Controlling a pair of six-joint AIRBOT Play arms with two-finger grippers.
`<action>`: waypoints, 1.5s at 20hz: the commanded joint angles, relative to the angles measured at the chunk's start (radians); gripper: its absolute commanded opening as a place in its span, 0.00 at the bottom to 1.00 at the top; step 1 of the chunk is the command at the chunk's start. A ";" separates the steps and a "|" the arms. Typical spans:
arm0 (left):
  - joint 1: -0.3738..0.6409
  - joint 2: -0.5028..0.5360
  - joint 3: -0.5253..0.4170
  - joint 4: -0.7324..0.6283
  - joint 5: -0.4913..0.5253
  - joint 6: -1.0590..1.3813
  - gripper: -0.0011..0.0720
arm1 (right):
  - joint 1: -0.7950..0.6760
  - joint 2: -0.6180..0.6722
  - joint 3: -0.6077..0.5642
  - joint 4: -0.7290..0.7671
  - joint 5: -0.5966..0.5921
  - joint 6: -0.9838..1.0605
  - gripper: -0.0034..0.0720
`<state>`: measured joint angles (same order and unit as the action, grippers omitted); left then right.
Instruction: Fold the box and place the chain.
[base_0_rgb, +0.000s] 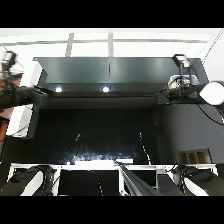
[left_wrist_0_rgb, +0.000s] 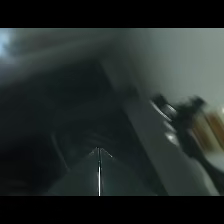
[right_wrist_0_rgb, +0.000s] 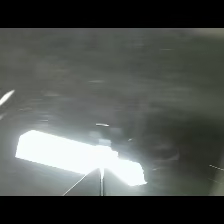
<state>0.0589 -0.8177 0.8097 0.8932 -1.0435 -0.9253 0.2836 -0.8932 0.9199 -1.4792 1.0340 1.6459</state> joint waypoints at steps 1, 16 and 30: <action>-0.282 0.045 -0.002 0.285 0.076 -0.381 0.05 | 0.042 0.195 -0.113 -0.330 -0.023 0.287 0.08; -0.371 0.115 -0.129 0.501 0.315 -0.634 0.06 | 0.067 0.253 -0.377 -0.312 -0.261 0.343 0.08; -0.370 0.115 -0.129 0.504 0.341 -0.635 0.06 | 0.067 0.253 -0.377 -0.312 -0.261 0.343 0.08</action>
